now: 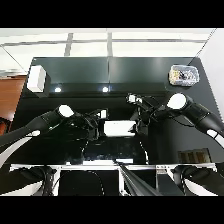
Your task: Fold the box and place the chain.
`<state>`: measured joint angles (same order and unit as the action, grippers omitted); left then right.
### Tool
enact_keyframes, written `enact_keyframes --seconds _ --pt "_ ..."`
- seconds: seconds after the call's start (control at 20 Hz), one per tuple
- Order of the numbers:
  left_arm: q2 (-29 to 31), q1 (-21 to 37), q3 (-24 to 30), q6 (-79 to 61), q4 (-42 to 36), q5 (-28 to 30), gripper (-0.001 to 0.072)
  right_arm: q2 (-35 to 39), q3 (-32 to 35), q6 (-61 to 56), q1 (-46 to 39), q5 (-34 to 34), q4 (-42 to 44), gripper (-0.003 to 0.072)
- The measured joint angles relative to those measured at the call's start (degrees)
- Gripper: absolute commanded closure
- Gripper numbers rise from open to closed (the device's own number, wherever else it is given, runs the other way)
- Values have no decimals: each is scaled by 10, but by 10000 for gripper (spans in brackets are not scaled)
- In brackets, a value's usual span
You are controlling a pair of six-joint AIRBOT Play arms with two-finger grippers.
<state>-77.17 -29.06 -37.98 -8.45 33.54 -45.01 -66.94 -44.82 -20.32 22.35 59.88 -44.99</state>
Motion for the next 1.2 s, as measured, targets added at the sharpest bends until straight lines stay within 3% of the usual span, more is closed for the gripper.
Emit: enact_keyframes --seconds 0.05,0.1,0.15,0.5,0.6,0.65,1.05,1.2 --pt "0 0 0 0 0 0 310 0 0 1 0 -2 0 163" --pt "0 0 0 0 0 0 310 0 0 2 1 -5 -1 241" --pt "0 0 0 0 0 -1 309 0 0 3 1 -6 -1 271" --pt "0 0 0 0 0 -2 309 0 0 4 1 -8 -4 271" --pt "0 0 0 -1 0 -2 309 0 0 4 1 -8 -9 410" --pt "0 0 0 -2 1 -2 310 0 -1 4 1 -9 -11 417" --pt "0 0 0 -2 1 -3 310 0 -1 5 1 -5 -19 405" --pt "0 0 0 -2 1 -3 309 0 -1 4 1 -1 -22 306"
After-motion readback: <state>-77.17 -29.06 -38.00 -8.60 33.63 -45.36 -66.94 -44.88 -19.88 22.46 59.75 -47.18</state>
